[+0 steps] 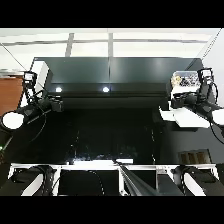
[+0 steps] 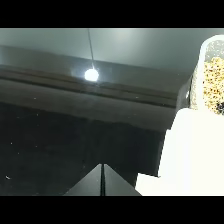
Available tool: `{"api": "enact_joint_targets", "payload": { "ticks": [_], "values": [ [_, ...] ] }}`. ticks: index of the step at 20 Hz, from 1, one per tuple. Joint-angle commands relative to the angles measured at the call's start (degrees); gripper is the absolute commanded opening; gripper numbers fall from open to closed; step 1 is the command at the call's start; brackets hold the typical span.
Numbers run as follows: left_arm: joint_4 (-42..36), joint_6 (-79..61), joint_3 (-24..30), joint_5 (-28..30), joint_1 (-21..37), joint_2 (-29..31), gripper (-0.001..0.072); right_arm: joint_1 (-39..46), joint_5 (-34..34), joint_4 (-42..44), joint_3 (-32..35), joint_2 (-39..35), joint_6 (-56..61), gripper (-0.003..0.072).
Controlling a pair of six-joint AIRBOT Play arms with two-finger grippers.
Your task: Fold the box and place the chain.
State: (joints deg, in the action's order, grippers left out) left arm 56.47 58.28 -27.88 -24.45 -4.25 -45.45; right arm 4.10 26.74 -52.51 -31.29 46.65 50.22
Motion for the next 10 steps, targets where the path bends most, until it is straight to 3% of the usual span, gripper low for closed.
{"api": "enact_joint_targets", "payload": {
  "ticks": [1, 7, 10],
  "values": [
    [0.02, -0.02, 0.04, 0.00, -0.02, 0.04, 0.0027, -0.04, -0.07, 0.09, 0.02, 0.02, 0.11, 0.0014],
    [0.00, -0.02, 0.04, 0.07, -0.02, 0.04, 0.0028, -0.04, -0.63, 10.40, 0.02, 0.04, 0.09, 0.0014],
    [-0.42, 0.02, 0.04, 0.02, -0.02, 0.04, 0.0027, -0.02, -5.92, 10.21, 0.02, 0.04, 0.11, 0.0015]
  ]
}}
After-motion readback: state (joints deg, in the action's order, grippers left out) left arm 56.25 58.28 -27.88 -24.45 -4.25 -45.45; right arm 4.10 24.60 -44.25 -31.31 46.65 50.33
